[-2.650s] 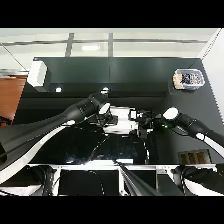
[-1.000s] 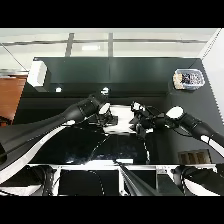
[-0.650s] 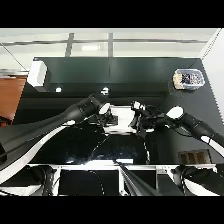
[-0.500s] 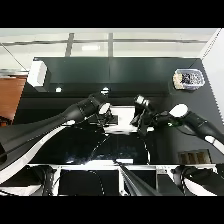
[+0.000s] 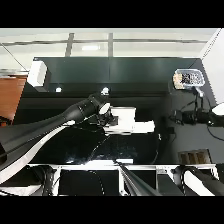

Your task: Fold the box and place the chain.

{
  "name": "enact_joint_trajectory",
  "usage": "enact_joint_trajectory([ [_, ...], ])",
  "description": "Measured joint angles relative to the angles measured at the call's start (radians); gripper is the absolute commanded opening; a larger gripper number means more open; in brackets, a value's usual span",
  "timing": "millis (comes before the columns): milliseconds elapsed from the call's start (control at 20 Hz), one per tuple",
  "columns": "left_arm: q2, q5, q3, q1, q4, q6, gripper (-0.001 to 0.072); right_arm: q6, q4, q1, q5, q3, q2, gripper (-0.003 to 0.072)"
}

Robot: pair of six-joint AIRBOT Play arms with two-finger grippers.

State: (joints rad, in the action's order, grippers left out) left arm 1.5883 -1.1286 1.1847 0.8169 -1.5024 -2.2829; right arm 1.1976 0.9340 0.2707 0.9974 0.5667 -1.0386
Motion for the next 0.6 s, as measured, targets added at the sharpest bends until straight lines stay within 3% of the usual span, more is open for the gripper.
enact_joint_trajectory([
  [250,0.000,0.000,0.000,0.000,0.000,0.001,0.0026,-0.080,-0.224,-0.076,0.077,-0.064,-0.143,0.0014],
  [450,0.000,-0.002,0.000,-0.001,0.000,0.001,0.0026,-0.177,-0.360,-0.188,0.095,-0.034,-0.218,0.0016],
  [500,0.000,-0.002,0.000,-0.001,0.000,0.001,0.0026,-0.190,-0.376,-0.203,0.109,-0.012,-0.226,0.0100],
  [550,0.000,-0.002,0.000,-0.001,0.000,0.001,0.0026,-0.200,-0.386,-0.214,0.132,0.012,-0.232,0.0385],
  [600,0.000,-0.002,0.000,-0.001,0.000,0.001,0.0026,-0.206,-0.395,-0.221,0.159,0.033,-0.236,0.0571],
])
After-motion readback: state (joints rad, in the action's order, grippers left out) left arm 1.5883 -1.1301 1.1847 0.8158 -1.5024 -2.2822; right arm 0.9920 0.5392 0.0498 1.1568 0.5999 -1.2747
